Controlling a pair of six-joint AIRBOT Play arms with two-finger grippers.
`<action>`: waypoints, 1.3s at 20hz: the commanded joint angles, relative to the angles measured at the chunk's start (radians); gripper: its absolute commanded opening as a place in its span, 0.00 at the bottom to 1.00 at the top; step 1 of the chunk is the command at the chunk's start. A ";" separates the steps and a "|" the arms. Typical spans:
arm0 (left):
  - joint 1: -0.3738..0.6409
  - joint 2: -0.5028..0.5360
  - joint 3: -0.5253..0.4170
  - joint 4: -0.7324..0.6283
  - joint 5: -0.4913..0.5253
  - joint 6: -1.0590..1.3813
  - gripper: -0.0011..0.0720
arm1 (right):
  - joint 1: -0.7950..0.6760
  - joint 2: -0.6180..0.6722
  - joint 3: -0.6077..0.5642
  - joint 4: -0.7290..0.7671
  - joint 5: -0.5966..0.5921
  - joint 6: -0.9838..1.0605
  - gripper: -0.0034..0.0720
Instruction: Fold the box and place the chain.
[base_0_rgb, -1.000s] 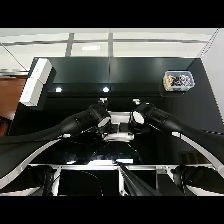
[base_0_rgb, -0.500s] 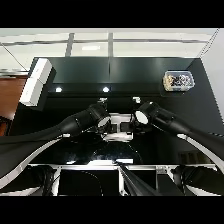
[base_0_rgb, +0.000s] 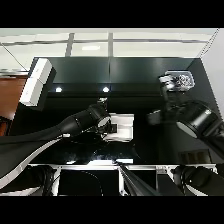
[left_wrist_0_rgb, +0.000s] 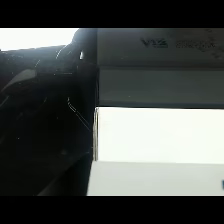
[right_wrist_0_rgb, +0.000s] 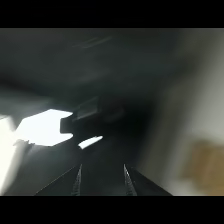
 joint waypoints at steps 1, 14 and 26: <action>0.000 0.000 0.000 0.000 0.000 0.000 0.05 | -0.146 0.061 -0.102 -0.354 -0.056 0.007 0.48; 0.000 0.000 0.000 0.000 0.003 0.000 0.05 | -0.789 -0.719 0.588 0.151 -0.282 -0.134 0.48; 0.001 0.000 0.000 0.000 0.005 0.000 0.05 | -0.950 -1.009 0.902 0.472 -0.187 -0.007 0.95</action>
